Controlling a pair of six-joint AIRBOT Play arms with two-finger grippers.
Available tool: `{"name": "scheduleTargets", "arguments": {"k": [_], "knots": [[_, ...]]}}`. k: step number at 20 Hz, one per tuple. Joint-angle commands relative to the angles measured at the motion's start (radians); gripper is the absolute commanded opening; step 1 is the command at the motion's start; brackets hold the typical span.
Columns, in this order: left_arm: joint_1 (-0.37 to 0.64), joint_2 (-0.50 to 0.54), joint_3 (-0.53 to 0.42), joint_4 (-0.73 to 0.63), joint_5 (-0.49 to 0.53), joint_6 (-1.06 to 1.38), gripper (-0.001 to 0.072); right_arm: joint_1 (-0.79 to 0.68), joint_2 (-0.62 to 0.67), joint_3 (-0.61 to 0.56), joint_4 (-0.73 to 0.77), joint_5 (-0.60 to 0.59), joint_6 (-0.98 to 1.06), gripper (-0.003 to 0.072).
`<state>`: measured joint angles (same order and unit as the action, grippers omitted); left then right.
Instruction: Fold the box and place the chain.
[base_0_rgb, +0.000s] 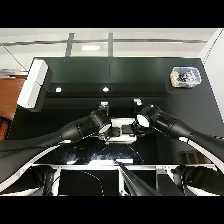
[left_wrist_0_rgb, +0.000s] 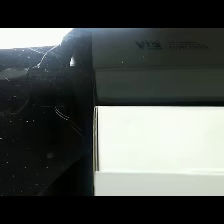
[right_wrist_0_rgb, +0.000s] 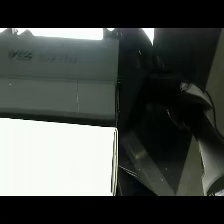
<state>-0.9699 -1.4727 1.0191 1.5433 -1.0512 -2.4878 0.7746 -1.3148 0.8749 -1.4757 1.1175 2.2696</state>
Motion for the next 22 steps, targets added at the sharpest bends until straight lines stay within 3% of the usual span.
{"name": "scheduleTargets", "arguments": {"k": [1,2,5,6,8,11,16,20,22], "knots": [[0.000,-0.001,0.000,0.000,-0.005,0.001,0.0031,0.000,-0.009,0.002,-0.003,-0.003,0.001,0.0156],[0.000,-0.001,0.000,0.000,-0.005,0.001,0.0031,0.000,-0.009,0.002,-0.006,-0.005,-0.002,0.0048],[0.000,-0.001,0.000,0.001,-0.005,0.001,0.0031,0.000,-0.008,0.003,-0.006,-0.011,-0.034,0.0044],[0.000,-0.001,0.000,0.001,-0.005,0.001,0.0031,0.000,-0.006,0.003,-0.006,-0.011,-0.033,0.0089],[0.000,-0.001,0.000,0.001,-0.004,0.001,0.0031,-0.011,0.013,0.003,-0.007,0.011,-0.034,0.0500],[0.000,-0.001,0.000,0.001,-0.002,0.001,0.0031,-0.038,0.108,0.003,-0.014,0.091,-0.107,0.0496],[0.000,-0.001,0.000,0.001,-0.005,0.001,0.0031,-0.098,0.466,0.003,-0.089,0.197,-0.238,0.0497],[0.000,-0.001,0.000,0.001,0.001,0.001,0.0031,-0.232,0.647,0.002,-0.480,0.197,-0.268,0.0497],[0.000,-0.001,0.000,0.001,0.001,0.001,0.0031,-0.366,0.644,-0.020,-0.638,0.096,-0.266,0.0497]]}}
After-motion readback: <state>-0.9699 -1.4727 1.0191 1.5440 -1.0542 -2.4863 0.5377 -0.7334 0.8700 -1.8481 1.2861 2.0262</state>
